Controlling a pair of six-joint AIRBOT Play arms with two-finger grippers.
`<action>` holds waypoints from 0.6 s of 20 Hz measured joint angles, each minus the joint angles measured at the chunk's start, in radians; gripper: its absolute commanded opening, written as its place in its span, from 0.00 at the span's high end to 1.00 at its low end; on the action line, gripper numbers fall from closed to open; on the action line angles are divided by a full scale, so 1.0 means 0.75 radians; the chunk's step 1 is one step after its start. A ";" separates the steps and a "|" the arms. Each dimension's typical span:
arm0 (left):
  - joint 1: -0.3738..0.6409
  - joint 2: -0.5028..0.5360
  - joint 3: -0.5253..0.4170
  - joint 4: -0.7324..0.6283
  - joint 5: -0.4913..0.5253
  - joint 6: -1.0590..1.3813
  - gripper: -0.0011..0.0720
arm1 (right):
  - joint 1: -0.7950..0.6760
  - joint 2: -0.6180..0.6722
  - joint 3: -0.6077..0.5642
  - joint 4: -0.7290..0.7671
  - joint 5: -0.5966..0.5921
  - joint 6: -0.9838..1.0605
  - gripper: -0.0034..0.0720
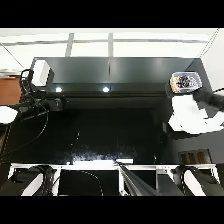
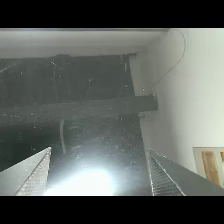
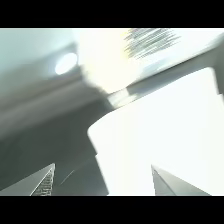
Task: Fold the box and place the chain.
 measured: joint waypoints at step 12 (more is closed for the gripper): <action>-0.004 -0.006 -0.001 0.004 -0.002 0.000 0.00 | -0.617 -0.972 0.903 -0.145 0.812 -0.303 0.00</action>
